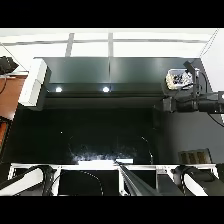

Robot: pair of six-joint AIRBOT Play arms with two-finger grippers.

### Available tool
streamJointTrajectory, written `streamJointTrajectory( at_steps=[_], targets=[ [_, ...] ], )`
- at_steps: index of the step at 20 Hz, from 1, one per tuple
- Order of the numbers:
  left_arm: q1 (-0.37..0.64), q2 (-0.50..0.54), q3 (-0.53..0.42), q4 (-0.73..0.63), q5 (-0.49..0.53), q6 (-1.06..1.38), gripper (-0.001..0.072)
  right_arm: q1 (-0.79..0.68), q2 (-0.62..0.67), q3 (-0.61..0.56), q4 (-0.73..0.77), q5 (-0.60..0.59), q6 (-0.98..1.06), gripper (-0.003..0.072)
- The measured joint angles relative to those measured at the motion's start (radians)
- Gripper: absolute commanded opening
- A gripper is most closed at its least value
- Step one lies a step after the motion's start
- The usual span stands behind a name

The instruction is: Fold the box and place the chain.

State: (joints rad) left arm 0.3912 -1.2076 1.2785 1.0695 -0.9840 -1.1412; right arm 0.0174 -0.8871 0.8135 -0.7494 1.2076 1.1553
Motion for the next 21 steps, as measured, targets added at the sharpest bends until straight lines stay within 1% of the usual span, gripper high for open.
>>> streamJointTrajectory(
  at_steps=[1,2,3,4,6,8,10,11,13,15,21],
  targets=[
    [-0.026,0.049,-0.027,-0.012,-0.055,-0.027,0.0025,0.02,0.023,-0.026,-0.039,-0.013,0.017,0.001],
    [-0.057,0.103,-0.073,-0.016,-0.082,-0.042,0.0025,0.043,0.048,-0.06,-0.083,-0.052,0.04,0.001],
    [-0.098,0.17,-0.14,-0.019,-0.089,-0.054,0.0026,0.068,0.077,-0.103,-0.142,-0.116,0.073,0.0012],
    [-0.142,0.243,-0.222,-0.023,-0.067,-0.064,0.0026,0.088,0.1,-0.143,-0.193,-0.19,0.107,0.0014],
    [-0.235,0.405,-0.418,-0.03,0.023,-0.079,0.0026,0.115,0.129,-0.207,-0.299,-0.327,0.175,0.0016],
    [-0.3,0.56,-0.603,-0.03,0.145,-0.101,0.0027,0.129,0.143,-0.242,-0.375,-0.416,0.222,0.0016],
    [-0.33,0.683,-0.74,-0.031,0.22,-0.119,0.0029,0.137,0.151,-0.26,-0.415,-0.468,0.249,0.0016],
    [-0.336,0.733,-0.791,-0.03,0.244,-0.125,0.0029,0.138,0.154,-0.266,-0.43,-0.486,0.259,0.0016],
    [-0.343,0.797,-0.857,-0.03,0.274,-0.134,0.003,0.142,0.157,-0.273,-0.448,-0.506,0.269,0.0016],
    [-0.347,0.831,-0.891,-0.031,0.297,-0.139,0.003,0.143,0.159,-0.277,-0.46,-0.522,0.276,0.0016],
    [-0.349,0.862,-0.923,-0.034,0.317,-0.146,0.003,0.143,0.159,-0.28,-0.472,-0.535,0.283,0.0016]
  ],
)
